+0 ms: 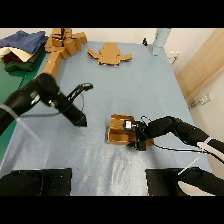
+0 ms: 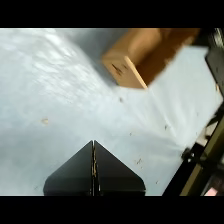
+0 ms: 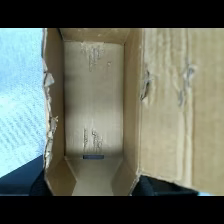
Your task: Fold the box.
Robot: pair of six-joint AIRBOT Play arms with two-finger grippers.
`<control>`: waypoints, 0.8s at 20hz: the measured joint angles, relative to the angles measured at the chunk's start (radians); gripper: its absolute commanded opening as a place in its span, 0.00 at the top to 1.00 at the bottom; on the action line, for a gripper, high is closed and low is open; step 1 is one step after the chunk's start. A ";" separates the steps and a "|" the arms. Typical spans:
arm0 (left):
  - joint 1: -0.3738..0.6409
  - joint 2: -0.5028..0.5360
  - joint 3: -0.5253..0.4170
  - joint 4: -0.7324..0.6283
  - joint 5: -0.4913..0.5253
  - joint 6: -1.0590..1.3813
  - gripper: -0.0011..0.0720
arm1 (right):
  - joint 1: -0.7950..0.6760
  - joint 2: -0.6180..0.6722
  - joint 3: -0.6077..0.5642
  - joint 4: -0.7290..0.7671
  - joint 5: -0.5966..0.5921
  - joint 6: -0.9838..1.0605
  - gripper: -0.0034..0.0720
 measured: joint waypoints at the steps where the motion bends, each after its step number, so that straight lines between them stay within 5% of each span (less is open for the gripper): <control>1: -0.002 0.047 -0.061 -0.030 0.034 0.085 0.97 | 0.000 0.000 0.000 0.000 0.000 0.000 0.16; 2: -0.015 0.084 -0.110 -0.060 0.071 0.161 0.96 | 0.000 0.000 0.000 0.000 0.000 0.000 0.16; 3: -0.034 0.106 -0.148 -0.079 0.105 0.217 0.59 | 0.000 0.000 0.000 0.000 0.000 0.000 0.16; 4: -0.060 0.122 -0.180 -0.093 0.148 0.267 0.11 | 0.000 0.000 0.000 0.000 0.000 0.000 0.16; 5: -0.085 0.129 -0.204 -0.109 0.200 0.305 0.03 | 0.000 0.000 0.000 0.000 0.000 0.000 0.16; 10: -0.161 0.062 -0.283 -0.255 0.496 0.568 0.03 | 0.000 0.000 0.000 0.000 0.000 0.000 0.16; 16: -0.178 -0.072 -0.301 -0.381 0.544 0.958 0.03 | 0.000 0.000 0.000 0.000 0.000 0.000 0.16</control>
